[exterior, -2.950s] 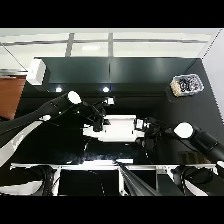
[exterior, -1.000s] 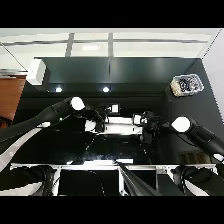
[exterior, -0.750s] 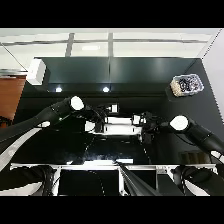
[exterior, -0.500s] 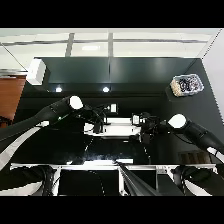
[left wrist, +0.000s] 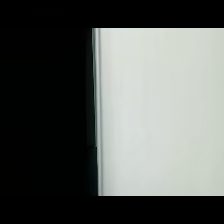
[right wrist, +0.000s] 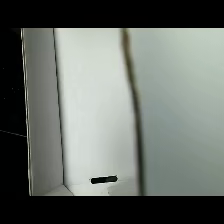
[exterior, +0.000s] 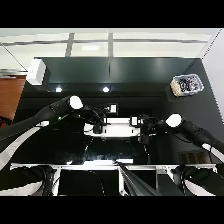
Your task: Fold the box and place the chain.
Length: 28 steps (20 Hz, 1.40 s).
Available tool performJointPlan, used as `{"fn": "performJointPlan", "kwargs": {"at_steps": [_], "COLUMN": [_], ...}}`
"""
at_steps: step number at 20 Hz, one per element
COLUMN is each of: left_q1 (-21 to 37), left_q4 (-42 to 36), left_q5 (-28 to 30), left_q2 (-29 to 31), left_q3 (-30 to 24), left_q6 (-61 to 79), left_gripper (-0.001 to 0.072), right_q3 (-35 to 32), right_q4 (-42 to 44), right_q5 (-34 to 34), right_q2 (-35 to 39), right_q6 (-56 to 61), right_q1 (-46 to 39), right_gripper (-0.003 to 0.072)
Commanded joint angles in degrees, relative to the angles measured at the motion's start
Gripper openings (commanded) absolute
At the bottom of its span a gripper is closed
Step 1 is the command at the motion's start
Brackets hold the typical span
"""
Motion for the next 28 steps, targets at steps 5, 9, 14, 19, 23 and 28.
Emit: {"fn": "performJointPlan", "kwargs": {"at_steps": [5,9,14,19,23,28], "left_q1": [0.04,0.0,0.0,0.0,0.0,0.0], "left_q4": [-0.02,-0.02,-0.02,0.0,-0.02,-0.02], "left_q5": [-0.04,-0.02,-0.02,-0.02,0.0,0.02], "left_q2": [-0.04,-0.04,-0.04,-0.04,-0.04,-0.04], "left_q3": [0.0,0.0,0.0,0.02,0.0,0.0], "left_q6": [0.0,0.0,0.0,0.0,0.0,0.0], "left_gripper": [0.0029,0.0029,0.0029,0.0029,0.0029,0.0029], "right_q3": [0.04,0.04,0.04,0.04,0.04,0.04], "right_q4": [0.09,0.66,4.44,4.74,4.74,4.72], "right_q5": [0.26,1.27,1.29,1.31,1.33,1.31], "right_q2": [-1.2,-1.2,-1.4,-2.47,-2.47,-2.47], "right_q6": [-0.76,-2.82,-5.55,-5.88,-5.88,-5.88], "right_q1": [-1.77,-2.49,-2.49,-2.47,-2.47,-2.45], "right_gripper": [0.0708,0.0708,0.0708,0.0708,0.0708,0.0708]}}
